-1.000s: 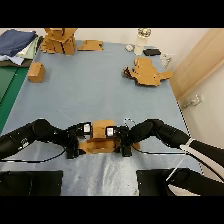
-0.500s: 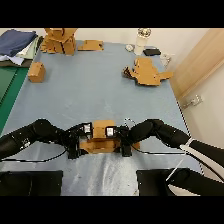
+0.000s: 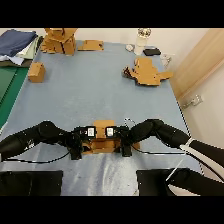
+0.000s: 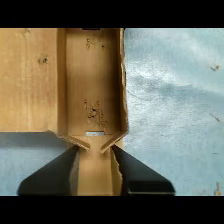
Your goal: Fold the box.
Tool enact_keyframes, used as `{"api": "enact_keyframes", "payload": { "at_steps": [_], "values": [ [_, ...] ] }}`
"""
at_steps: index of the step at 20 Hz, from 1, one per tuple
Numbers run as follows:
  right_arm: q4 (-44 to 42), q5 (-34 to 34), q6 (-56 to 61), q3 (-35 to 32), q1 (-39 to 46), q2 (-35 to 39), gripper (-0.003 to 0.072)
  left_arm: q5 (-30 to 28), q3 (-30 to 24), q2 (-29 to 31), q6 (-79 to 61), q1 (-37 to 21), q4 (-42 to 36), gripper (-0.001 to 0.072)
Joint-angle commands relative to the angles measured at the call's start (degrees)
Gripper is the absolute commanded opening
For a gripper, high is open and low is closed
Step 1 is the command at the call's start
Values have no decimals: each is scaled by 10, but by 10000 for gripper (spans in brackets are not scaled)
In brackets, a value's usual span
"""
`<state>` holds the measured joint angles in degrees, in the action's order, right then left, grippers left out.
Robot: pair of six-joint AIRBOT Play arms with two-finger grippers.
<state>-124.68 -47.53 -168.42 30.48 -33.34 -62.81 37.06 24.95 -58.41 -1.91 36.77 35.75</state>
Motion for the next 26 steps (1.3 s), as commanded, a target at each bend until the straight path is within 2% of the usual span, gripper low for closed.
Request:
{"api": "enact_keyframes", "payload": {
  "at_steps": [1, 6, 16, 17, 18, 19, 26],
  "values": [
    [0, 0, 0, 0, 0, 0, 488, -45, 0, -2, -3, 15, 0, 61],
    [0, 0, 0, 0, 0, 0, 488, -46, 0, -2, -3, 20, -37, 62],
    [0, 0, 0, 0, 0, 0, 488, -66, 0, -8, -4, 40, -61, 68],
    [0, 0, 0, 0, 0, 0, 488, -64, 0, -12, -4, 40, -61, 256],
    [0, 0, 0, 0, 0, 0, 488, -65, 0, -14, -3, 43, -65, 481],
    [0, 0, 0, 0, 0, 0, 488, -66, 0, -16, -3, 47, -65, 530],
    [0, 0, 0, 0, 0, 0, 488, -65, 0, -16, -2, 50, -62, 531]
  ]
}}
